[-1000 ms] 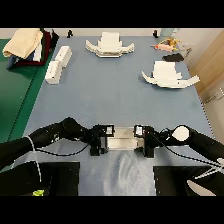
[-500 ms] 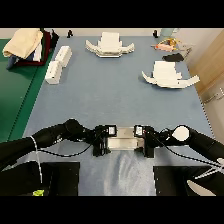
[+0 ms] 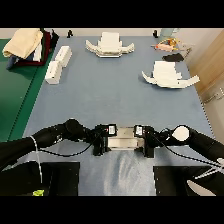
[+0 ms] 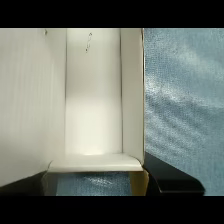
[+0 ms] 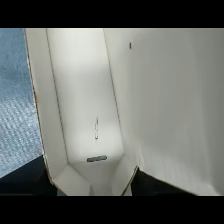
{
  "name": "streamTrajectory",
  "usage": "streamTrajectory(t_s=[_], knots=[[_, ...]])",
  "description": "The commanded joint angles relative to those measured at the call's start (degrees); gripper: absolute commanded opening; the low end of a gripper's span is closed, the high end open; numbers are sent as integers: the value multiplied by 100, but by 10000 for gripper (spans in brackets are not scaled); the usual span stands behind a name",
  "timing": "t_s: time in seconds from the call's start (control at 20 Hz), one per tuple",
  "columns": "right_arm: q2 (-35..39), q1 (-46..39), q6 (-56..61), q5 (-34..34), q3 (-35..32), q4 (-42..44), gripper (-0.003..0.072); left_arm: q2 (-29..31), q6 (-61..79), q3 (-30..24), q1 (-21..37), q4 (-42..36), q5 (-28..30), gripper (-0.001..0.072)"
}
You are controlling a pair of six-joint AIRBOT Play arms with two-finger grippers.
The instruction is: Fold the box.
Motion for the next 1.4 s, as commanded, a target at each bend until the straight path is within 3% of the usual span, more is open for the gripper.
streamTrajectory(t_s=[0.0, 0.8, 0.85, 0.9, 0.95, 1.2, 1.35], knots=[[4, -2, -2, 0, 4, 2, 508, 4, -11, 4, 0, 2, 4, 462], [7, -2, -4, 149, 4, 0, 518, 4, -11, 4, 0, 2, 4, 462], [17, -2, -2, 151, 13, 2, 540, 4, -11, 4, 0, 2, 4, 461], [17, -2, -2, 151, 20, 35, 653, 4, -11, 4, 0, 2, 4, 462], [17, -2, -4, 149, 22, 87, 720, 4, -11, 4, 0, 2, 4, 462], [201, -2, -4, 70, 28, 9, 720, 4, -11, 4, 0, 2, 4, 461], [420, -2, 7, 192, 28, -522, 720, 4, -11, 4, 0, 2, 2, 462]])
